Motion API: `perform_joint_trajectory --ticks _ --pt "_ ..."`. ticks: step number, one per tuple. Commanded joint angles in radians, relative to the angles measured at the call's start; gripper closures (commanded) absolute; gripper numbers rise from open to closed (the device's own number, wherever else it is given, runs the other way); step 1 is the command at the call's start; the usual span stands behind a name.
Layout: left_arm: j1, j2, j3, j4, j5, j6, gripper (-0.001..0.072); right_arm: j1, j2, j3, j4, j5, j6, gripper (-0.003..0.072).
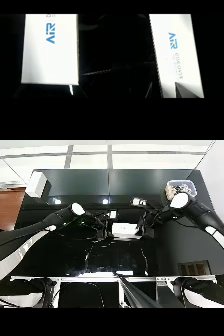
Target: Fold the box and place the chain.
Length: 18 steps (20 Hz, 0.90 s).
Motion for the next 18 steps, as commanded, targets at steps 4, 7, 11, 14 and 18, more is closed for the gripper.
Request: perform_joint_trajectory --ticks 4,7,11,14,18 --pt "0.001 -0.001 0.000 0.000 0.003 0.003 0.0306 -0.146 0.045 -0.128 0.325 0.106 0.248 0.0669" --pt "0.001 -0.001 0.000 0.000 0.003 0.003 0.0306 -0.143 0.039 -0.208 0.476 -0.027 0.384 0.0669" --pt "0.001 -0.001 0.000 -0.001 0.002 0.003 0.0306 -0.108 -0.009 -0.232 0.433 -0.166 0.460 0.0669" --pt "0.001 -0.001 0.000 -0.001 0.002 0.002 0.0306 -0.100 -0.048 -0.232 0.424 -0.187 0.461 0.0669" --pt "0.001 -0.001 0.000 -0.002 0.003 0.003 0.0306 -0.097 -0.058 -0.232 0.367 -0.187 0.467 0.0669"
